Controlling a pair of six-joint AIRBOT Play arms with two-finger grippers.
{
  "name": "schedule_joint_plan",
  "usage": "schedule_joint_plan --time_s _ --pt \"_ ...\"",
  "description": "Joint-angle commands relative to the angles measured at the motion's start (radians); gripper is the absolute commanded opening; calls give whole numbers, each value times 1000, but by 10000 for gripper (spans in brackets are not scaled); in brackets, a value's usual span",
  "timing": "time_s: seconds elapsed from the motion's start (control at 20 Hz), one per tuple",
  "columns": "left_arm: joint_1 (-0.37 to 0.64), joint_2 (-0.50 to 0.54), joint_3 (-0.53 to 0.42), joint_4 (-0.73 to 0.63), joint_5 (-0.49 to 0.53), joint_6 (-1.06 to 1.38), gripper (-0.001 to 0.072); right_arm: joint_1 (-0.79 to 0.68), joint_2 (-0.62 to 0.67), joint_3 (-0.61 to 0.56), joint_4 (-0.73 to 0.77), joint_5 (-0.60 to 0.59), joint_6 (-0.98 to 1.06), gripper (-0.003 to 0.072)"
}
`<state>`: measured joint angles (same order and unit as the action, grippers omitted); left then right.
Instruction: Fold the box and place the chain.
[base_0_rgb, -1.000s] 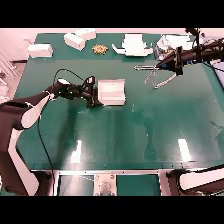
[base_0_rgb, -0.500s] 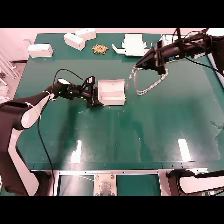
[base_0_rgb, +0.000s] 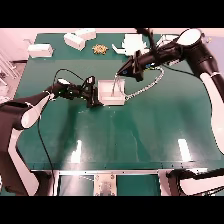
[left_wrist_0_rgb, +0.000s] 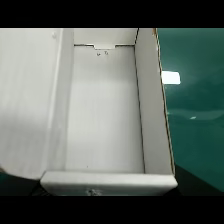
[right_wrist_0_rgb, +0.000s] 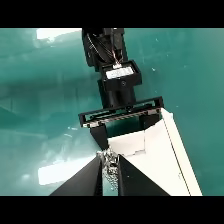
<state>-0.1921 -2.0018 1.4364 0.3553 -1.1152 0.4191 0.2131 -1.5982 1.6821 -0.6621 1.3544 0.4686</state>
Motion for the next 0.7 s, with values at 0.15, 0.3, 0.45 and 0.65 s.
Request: schedule_joint_plan --time_s 0.15,0.3,0.45,0.65 --pt "1 1 0 0 0 0 402 16 -40 -145 0 -203 -8 5" --pt "1 1 0 0 0 0 402 19 -97 -146 9 -212 -8 6" --pt "1 1 0 0 0 0 402 22 -138 -146 4 -210 -8 150" --pt "1 1 0 0 0 0 402 -9 -130 -126 8 -200 -8 282"
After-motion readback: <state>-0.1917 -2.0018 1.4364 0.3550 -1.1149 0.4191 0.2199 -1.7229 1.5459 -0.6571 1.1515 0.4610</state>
